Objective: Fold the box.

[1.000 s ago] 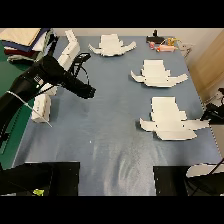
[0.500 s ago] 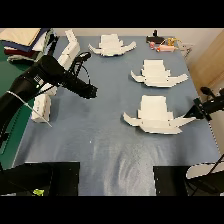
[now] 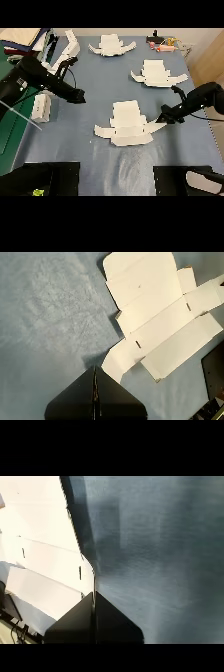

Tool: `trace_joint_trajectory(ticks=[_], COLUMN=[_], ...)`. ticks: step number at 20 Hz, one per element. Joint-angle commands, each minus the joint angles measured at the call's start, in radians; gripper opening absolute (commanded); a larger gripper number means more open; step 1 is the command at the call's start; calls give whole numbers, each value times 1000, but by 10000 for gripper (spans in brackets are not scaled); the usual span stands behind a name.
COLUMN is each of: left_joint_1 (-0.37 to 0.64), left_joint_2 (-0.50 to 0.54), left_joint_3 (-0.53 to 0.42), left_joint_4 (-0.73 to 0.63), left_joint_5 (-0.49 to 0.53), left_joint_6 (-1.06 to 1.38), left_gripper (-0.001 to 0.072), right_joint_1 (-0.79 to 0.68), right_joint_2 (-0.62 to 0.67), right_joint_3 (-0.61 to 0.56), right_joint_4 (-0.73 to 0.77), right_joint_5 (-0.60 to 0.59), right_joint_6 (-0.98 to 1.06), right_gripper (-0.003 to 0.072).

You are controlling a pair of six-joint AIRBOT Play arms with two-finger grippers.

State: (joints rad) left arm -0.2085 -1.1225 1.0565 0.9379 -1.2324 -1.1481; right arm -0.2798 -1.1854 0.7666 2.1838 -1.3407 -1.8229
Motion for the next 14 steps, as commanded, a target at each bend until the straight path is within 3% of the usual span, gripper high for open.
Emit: trace_joint_trajectory(ticks=[1, 2, 3, 6, 7, 8, 10, 12, 13, 14], left_joint_1=[56, 59, 58, 58, 58, 58, 58, 58, 58, 59], left_joint_2=[80, 89, 90, 89, 89, 89, 89, 88, 84, 78], left_joint_3=[-101, -118, -127, -129, -129, -129, -129, -129, -129, -129], left_joint_4=[-2, 2, 3, 1, 1, 1, 0, 0, 0, 1], left_joint_5=[-32, -32, -33, -33, -32, -31, -8, 15, 23, 26], left_joint_6=[16, 16, 15, 14, 14, 14, 14, 14, 14, 8], left_gripper=[16, 16, 16, 17, 17, 17, 17, 19, 143, 454], right_joint_1=[122, 137, 146, 157, 157, 157, 158, 171, 194, 228], right_joint_2=[153, 162, 162, 162, 160, 159, 156, 156, 158, 166], right_joint_3=[-165, -186, -196, -198, -198, -198, -198, -198, -199, -206], right_joint_4=[-21, -22, -22, -13, -10, -6, 12, 43, 43, 43], right_joint_5=[173, 174, 172, 176, 183, 185, 180, 180, 177, 177], right_joint_6=[107, 121, 137, 140, 140, 140, 106, 25, 4, -10], right_gripper=[84, 247, 300, 297, 286, 218, 19, 3, 2, 2])
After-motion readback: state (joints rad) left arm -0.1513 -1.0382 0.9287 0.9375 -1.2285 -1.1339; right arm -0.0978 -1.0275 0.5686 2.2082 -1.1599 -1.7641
